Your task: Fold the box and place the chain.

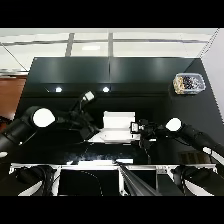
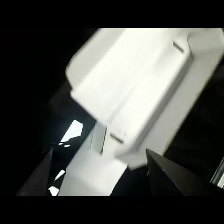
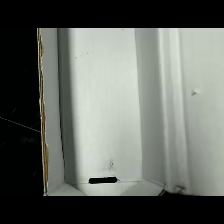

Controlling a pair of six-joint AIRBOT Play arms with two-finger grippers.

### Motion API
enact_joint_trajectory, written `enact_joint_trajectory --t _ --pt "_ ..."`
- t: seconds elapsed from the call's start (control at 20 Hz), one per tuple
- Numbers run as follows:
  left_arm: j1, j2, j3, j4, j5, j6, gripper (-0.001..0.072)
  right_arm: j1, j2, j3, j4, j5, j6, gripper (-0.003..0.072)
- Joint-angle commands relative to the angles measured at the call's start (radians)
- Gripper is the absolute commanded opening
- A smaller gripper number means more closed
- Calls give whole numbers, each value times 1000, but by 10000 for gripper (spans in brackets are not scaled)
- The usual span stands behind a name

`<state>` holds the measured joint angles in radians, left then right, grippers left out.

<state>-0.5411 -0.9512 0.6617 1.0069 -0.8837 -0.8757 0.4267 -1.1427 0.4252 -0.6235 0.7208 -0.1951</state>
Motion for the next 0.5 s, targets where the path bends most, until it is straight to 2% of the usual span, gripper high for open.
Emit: enact_joint_trajectory --t 0.0,0.05,0.15,0.3,0.45 --pt "-6 56 -106 32 -24 304 709 -1 -1 -1 2 0 0 256" --pt "-21 53 -133 32 -2 434 709 -1 -1 -1 2 0 0 256" --pt "-56 42 -181 32 117 562 708 -1 -1 -1 4 0 0 256" --pt "-94 -13 -193 -14 270 561 702 -1 -1 -1 4 0 0 256" --pt "-105 -83 -190 -116 313 562 688 -1 -1 -1 4 0 0 256"
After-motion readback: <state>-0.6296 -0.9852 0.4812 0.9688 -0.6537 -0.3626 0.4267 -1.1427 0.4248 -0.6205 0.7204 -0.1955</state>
